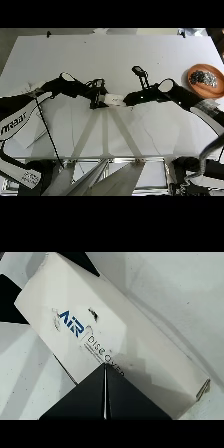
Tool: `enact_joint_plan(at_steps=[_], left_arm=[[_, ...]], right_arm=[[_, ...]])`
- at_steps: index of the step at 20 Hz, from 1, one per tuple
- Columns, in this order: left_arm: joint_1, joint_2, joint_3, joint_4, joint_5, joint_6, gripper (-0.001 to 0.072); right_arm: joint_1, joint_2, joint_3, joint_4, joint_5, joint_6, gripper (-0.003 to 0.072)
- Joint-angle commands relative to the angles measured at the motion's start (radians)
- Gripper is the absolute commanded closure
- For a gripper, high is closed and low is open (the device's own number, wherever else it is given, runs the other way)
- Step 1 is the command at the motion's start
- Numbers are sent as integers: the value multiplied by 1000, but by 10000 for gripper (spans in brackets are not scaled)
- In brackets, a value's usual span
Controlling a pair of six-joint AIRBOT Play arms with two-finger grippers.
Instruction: Fold the box and place the chain.
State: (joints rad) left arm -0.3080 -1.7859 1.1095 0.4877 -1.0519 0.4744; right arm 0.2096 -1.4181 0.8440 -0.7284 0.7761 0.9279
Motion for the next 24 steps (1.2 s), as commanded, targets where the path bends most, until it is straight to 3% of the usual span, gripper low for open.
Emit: enact_joint_plan(at_steps=[1, 5, 11, 15, 19, 24], left_arm=[[1, 0, 1, -1, 1, -4, 432], [1, 1, 1, -1, 1, -4, 432], [1, 1, 1, -1, 2, -4, 432], [1, 0, 1, -1, 2, -3, 432], [1, 0, 1, -1, 2, -4, 432], [1, 1, 1, -1, 1, -4, 432]], right_arm=[[1, 7, -13, 93, 9, -85, 670], [1, 57, -13, 272, -1, -207, 670], [-2, 217, -11, 265, -126, -208, 670], [-22, 343, -10, 63, -180, -163, 670], [-153, 483, -9, -169, -175, -30, 670], [-243, 539, -9, -534, -48, 112, 670]])
